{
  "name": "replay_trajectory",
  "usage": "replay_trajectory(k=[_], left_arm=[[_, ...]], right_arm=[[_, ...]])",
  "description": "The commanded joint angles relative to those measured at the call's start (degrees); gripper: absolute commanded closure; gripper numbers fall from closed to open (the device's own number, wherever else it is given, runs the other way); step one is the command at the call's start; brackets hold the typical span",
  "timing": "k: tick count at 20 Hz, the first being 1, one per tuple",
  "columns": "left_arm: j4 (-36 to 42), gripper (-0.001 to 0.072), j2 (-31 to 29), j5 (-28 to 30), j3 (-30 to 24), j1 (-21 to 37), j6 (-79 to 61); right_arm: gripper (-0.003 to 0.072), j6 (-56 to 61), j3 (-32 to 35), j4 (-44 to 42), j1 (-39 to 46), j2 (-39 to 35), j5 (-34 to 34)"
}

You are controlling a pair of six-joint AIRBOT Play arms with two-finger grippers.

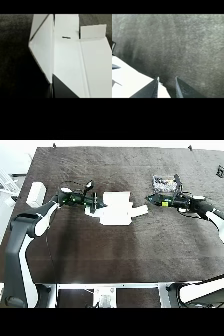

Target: Fold the box and place the chain.

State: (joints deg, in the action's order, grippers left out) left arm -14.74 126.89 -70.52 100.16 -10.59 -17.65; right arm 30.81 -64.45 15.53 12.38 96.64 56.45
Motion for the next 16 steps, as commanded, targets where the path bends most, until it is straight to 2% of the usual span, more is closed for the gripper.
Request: replay_trajectory(k=[1,2,4,5,6,8,9,10,14,16], left_arm=[[-1.2,0.0695,0.0,0.1,0.0,-0.3,-0.4],[-1.8,0.0695,0.0,0.3,0.0,-0.4,-0.5],[-1.8,0.0695,0.0,0.3,0.0,-0.4,-0.4],[-1.8,0.0695,0.0,0.3,0.0,-0.4,-0.4],[-1.8,0.0695,0.0,0.3,0.0,-0.4,-0.4],[-1.7,0.0695,0.0,0.3,0.0,-0.4,-0.4],[-1.7,0.0695,0.0,0.3,0.0,-0.4,-0.4],[-1.7,0.0694,0.0,0.3,0.0,-0.4,-0.4],[-1.7,0.0691,0.0,0.0,0.0,-0.4,-0.4],[-1.6,0.0689,0.0,-0.1,0.0,-0.4,-0.3]], right_arm=[[0.0415,-1.6,0.0,-0.6,0.0,0.0,3.8],[0.0418,-1.7,0.0,-1.2,-0.1,0.0,4.9],[0.049,-3.9,0.0,-3.2,0.0,0.0,8.3],[0.0496,-4.6,0.0,-3.9,0.0,0.0,10.1],[0.0557,-5.2,0.0,-4.2,-0.1,0.0,11.9],[0.0582,-5.4,1.1,-4.2,-0.2,0.0,13.3],[0.0641,-5.5,2.1,-4.2,-0.1,0.0,13.3],[0.0659,-5.6,3.4,-4.2,0.0,0.0,13.3],[0.067,-6.0,7.8,-3.2,0.2,0.0,12.8],[0.0672,-5.8,9.0,-1.0,0.3,0.0,10.4]])
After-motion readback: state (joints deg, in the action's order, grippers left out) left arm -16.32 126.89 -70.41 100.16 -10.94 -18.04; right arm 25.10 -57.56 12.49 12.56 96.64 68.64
